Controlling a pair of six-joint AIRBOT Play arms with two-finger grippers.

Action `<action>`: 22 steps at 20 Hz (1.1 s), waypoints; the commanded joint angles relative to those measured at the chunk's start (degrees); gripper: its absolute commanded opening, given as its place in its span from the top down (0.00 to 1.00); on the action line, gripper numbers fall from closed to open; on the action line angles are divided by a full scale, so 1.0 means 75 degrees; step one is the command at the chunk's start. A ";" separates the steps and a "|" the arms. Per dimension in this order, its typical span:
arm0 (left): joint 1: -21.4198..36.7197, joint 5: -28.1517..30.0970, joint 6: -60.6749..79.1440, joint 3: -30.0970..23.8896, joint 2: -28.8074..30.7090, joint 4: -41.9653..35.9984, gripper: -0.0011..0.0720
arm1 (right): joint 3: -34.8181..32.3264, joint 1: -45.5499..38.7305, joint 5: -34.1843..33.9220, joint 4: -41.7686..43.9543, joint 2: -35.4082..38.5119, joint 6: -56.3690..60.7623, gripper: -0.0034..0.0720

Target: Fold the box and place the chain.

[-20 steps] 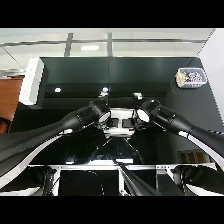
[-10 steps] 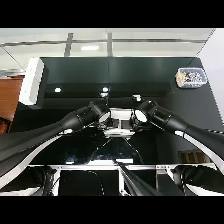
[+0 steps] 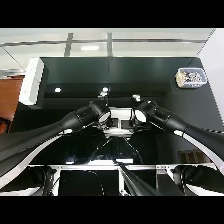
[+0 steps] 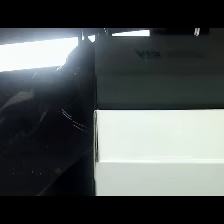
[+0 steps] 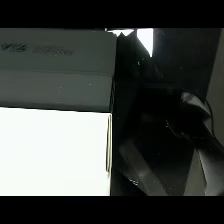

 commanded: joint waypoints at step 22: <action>0.0003 0.0015 0.0020 0.0000 -0.0006 0.0003 0.95 | -0.0064 -0.1265 0.1154 -0.6493 0.3963 -0.1189 0.50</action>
